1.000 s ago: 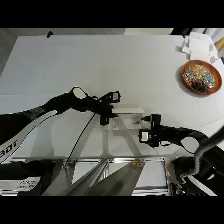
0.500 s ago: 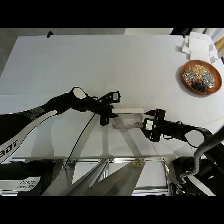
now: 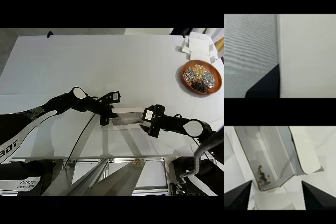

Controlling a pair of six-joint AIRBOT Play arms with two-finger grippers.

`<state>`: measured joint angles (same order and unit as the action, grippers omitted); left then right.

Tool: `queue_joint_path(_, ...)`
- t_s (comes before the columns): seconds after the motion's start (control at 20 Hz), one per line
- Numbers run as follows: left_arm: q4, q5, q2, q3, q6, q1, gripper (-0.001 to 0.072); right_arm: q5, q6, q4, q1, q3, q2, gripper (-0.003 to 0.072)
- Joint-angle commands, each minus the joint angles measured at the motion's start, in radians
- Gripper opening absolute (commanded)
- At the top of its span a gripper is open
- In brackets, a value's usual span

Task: Fold the box and place the chain.

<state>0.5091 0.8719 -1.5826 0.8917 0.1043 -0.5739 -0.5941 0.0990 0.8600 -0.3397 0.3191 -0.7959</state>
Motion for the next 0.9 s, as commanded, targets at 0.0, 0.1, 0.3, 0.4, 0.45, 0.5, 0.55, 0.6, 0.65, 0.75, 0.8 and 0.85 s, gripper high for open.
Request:
queue_joint_path(0.0, 0.0, 0.0, 0.0, 0.0, 0.0, -0.001, 0.0012, -0.088, -0.111, -0.033, 0.047, 0.02, -0.036, 0.0695)
queue_joint_path(0.1, 0.0, 0.0, 0.0, 0.0, 0.0, -0.001, 0.0012, -0.131, -0.208, -0.094, 0.079, 0.02, -0.039, 0.0695)
queue_joint_path(0.3, 0.0, 0.0, 0.0, 0.0, 0.0, -0.001, 0.0012, -0.15, -0.297, -0.169, 0.105, 0.02, -0.079, 0.0696)
queue_joint_path(0.4, 0.0, 0.0, 0.0, 0.0, 0.0, -0.001, 0.0012, -0.153, -0.314, -0.171, 0.105, 0.027, -0.105, 0.0696)
queue_joint_path(0.45, 0.0, 0.0, 0.0, 0.0, 0.0, -0.001, 0.0012, -0.153, -0.314, -0.182, 0.105, 0.032, -0.117, 0.0696)
queue_joint_path(0.5, 0.0, -0.001, 0.0, 0.0, 0.0, -0.001, 0.0012, -0.156, -0.32, -0.195, 0.105, 0.035, -0.127, 0.0696)
queue_joint_path(0.55, 0.0, 0.0, 0.0, 0.0, 0.0, -0.001, 0.0012, -0.167, -0.335, -0.203, 0.105, 0.039, -0.138, 0.0696)
queue_joint_path(0.6, 0.0, 0.0, 0.0, 0.0, 0.0, -0.001, 0.0012, -0.189, -0.357, -0.212, 0.116, 0.047, -0.154, 0.0696)
queue_joint_path(0.65, 0.0, 0.0, 0.0, 0.0, 0.0, -0.001, 0.0012, -0.208, -0.369, -0.214, 0.129, 0.056, -0.17, 0.0696)
queue_joint_path(0.75, 0.0, 0.0, 0.0, 0.0, 0.0, -0.001, 0.0012, -0.233, -0.369, -0.213, 0.159, 0.079, -0.198, 0.0696)
queue_joint_path(0.8, 0.0, 0.0, 0.0, 0.0, 0.0, -0.001, 0.0012, -0.235, -0.369, -0.213, 0.169, 0.085, -0.206, 0.0696)
queue_joint_path(0.85, 0.0, 0.0, 0.0, 0.0, 0.0, -0.001, 0.0012, -0.235, -0.37, -0.214, 0.178, 0.087, -0.209, 0.0696)
